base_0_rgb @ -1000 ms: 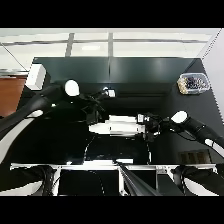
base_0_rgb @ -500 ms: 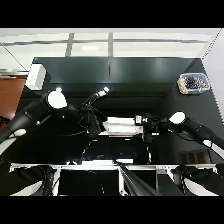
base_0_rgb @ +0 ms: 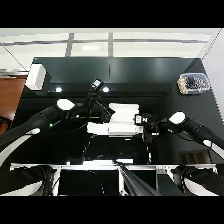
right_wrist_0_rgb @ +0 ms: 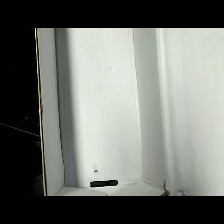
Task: Fold the box and place the chain.
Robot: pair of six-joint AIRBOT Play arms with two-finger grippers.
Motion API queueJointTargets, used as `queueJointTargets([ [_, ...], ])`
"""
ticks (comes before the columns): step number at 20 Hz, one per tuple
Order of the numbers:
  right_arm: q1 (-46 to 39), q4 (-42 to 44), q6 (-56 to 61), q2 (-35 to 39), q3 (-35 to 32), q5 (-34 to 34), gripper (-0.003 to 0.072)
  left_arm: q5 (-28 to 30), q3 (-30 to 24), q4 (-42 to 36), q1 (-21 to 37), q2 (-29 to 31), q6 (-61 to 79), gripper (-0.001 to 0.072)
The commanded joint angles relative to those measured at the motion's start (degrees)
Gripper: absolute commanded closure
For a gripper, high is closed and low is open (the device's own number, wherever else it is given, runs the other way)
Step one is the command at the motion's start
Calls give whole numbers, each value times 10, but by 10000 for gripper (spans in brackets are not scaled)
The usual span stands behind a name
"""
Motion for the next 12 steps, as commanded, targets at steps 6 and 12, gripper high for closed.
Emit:
queueJointTargets([
  [6, 1, 0, 0, 0, 0, -5, 591, -61, 33, 190, -10, -75, -115, 686],
  [12, 0, 0, 0, 0, 0, -13, 591, -117, 68, 190, 45, -48, -113, 686],
])
